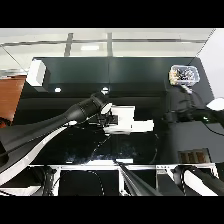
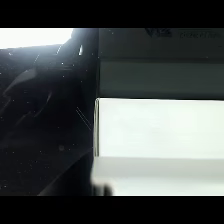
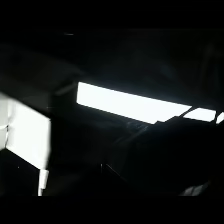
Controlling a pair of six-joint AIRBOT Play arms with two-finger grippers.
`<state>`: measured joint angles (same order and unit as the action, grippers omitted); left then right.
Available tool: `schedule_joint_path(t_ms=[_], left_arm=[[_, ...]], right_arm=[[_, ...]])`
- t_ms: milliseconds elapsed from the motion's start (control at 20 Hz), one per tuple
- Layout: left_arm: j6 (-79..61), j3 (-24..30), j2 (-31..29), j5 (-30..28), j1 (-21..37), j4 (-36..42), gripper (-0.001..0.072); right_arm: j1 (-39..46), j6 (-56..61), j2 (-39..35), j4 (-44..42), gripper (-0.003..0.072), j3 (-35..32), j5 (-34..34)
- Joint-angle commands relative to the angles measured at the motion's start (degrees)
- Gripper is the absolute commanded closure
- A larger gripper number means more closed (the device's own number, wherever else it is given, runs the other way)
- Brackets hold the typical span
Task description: Fold the box and place the chain.
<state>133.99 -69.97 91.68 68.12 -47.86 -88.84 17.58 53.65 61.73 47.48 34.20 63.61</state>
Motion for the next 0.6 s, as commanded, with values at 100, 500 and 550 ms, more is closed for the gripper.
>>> schedule_joint_path(t_ms=[100,500,550], left_arm=[[-0.02,0.00,0.00,-0.11,0.02,-0.09,0.0684],[0.00,0.00,0.00,-0.09,0.02,-0.07,0.0684],[0.00,0.00,0.00,-0.09,0.02,-0.07,0.0684]], right_arm=[[9.18,8.68,6.82,-10.19,0.0672,-7.48,4.72],[-16.92,-2.08,16.41,-20.02,0.0670,-2.45,-0.90],[-17.31,-2.27,16.41,-19.98,0.0670,-0.74,0.50]])
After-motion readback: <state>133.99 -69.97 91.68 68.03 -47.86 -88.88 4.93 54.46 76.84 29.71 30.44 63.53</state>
